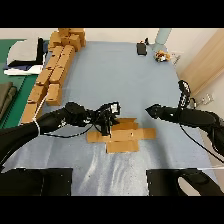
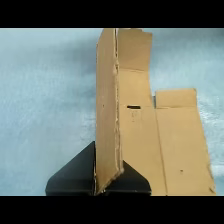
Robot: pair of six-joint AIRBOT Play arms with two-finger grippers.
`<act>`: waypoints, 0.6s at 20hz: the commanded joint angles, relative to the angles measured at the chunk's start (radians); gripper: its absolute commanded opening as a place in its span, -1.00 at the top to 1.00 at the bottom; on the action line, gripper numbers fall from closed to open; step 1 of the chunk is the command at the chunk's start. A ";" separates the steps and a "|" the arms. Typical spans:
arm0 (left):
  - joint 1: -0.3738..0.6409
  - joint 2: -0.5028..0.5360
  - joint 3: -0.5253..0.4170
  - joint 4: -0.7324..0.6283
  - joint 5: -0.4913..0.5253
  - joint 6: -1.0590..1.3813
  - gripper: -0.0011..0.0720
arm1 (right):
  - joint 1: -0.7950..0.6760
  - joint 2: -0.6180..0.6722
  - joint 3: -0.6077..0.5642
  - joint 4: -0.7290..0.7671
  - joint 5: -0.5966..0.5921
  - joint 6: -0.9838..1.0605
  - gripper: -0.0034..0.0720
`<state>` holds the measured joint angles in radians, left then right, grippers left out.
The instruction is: Fold the box.
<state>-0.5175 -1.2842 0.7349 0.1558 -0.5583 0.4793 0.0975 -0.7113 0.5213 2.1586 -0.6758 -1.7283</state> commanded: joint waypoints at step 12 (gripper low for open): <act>0.019 -0.086 0.004 0.001 -0.124 -0.073 0.94 | 0.000 0.000 0.001 0.000 0.013 -0.001 -0.04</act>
